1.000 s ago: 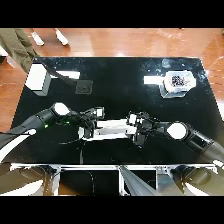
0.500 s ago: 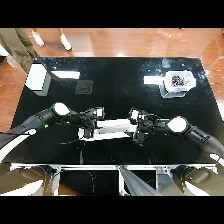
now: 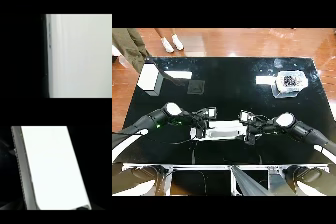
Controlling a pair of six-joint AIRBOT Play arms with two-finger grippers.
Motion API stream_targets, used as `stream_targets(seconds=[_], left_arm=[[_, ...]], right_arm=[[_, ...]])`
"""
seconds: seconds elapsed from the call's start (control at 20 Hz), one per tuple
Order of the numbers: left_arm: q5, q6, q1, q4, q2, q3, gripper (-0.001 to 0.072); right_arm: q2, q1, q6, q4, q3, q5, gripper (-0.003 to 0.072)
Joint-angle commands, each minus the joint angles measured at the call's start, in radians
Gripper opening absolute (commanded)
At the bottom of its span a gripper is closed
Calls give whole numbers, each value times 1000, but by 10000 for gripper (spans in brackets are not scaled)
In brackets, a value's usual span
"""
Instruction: Fold the box and place the chain.
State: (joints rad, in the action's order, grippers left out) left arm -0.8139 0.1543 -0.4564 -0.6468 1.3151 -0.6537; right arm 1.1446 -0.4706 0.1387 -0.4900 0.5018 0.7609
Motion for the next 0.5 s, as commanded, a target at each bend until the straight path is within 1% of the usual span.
stream_targets(seconds=[0.0, 0.35, 0.45], left_arm=[[2, -1, 0, 0, 1, 1, 18], [3, -1, 0, 0, 11, 1, 18], [18, -1, 0, 0, 11, 1, 18]], right_arm=[[31, 1, 31, -20, 1, 1, 704], [77, -3, 63, -18, 3, -26, 703], [78, -10, 68, -20, 3, -31, 703]])
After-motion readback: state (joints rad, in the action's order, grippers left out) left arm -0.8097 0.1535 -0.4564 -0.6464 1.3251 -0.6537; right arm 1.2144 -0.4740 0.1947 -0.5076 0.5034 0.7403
